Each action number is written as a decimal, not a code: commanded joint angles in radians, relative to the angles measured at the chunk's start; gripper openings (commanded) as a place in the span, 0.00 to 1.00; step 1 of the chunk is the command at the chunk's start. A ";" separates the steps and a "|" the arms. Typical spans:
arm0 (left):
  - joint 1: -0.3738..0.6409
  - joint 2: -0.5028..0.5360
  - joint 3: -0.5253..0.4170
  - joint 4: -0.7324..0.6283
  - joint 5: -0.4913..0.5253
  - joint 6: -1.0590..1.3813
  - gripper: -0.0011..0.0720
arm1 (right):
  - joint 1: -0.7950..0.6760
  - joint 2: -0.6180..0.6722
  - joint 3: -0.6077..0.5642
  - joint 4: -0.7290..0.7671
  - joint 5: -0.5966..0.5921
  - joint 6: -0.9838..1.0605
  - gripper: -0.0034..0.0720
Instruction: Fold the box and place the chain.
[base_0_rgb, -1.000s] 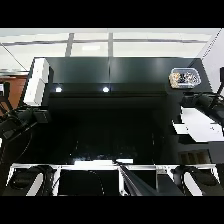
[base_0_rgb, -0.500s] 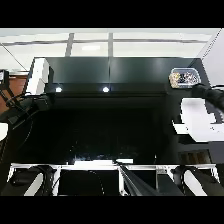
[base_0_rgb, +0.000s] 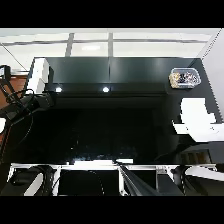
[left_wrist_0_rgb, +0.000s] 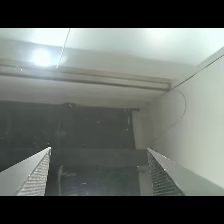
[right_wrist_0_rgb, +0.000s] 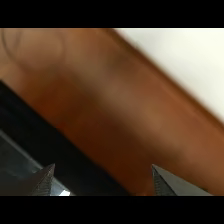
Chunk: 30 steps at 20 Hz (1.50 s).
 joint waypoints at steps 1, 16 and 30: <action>0.001 -0.003 0.003 -0.008 -0.003 0.000 0.98 | -0.097 -0.193 0.187 0.169 0.351 -0.170 0.98; 0.000 -0.003 0.003 -0.017 -0.003 -0.002 0.98 | -0.011 -0.204 0.159 0.198 0.547 -0.440 0.07; 0.000 -0.003 -0.004 -0.019 -0.045 0.000 0.98 | 0.261 0.267 -0.420 0.760 0.403 -0.616 0.07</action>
